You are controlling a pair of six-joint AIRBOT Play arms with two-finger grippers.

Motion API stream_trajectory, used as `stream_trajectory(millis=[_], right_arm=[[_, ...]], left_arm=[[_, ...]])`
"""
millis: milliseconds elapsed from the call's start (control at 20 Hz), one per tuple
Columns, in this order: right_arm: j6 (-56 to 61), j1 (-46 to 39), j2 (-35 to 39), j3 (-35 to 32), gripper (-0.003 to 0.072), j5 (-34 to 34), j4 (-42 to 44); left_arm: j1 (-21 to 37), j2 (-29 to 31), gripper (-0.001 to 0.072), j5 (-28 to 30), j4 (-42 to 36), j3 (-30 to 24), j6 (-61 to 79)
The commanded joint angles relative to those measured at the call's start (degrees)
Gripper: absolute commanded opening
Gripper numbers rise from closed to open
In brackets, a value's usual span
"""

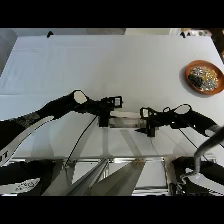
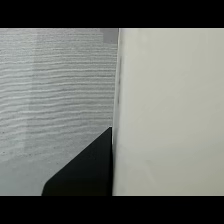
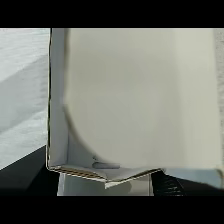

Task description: Fold the box and place the chain.

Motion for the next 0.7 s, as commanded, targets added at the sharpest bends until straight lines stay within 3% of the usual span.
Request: stream_trajectory(millis=[0, 650], right_arm=[[-0.37, 0.02, -0.09, 0.02, 0.0330, -0.96, -0.11], [0.00, 0.02, -0.07, 0.02, 0.0318, -0.46, -0.17]], left_arm=[[0.00, -0.02, 0.0011, 0.02, 0.00, -0.02, 0.02], [0.00, -0.02, 0.0011, 0.02, 0.00, -0.02, 0.04]])
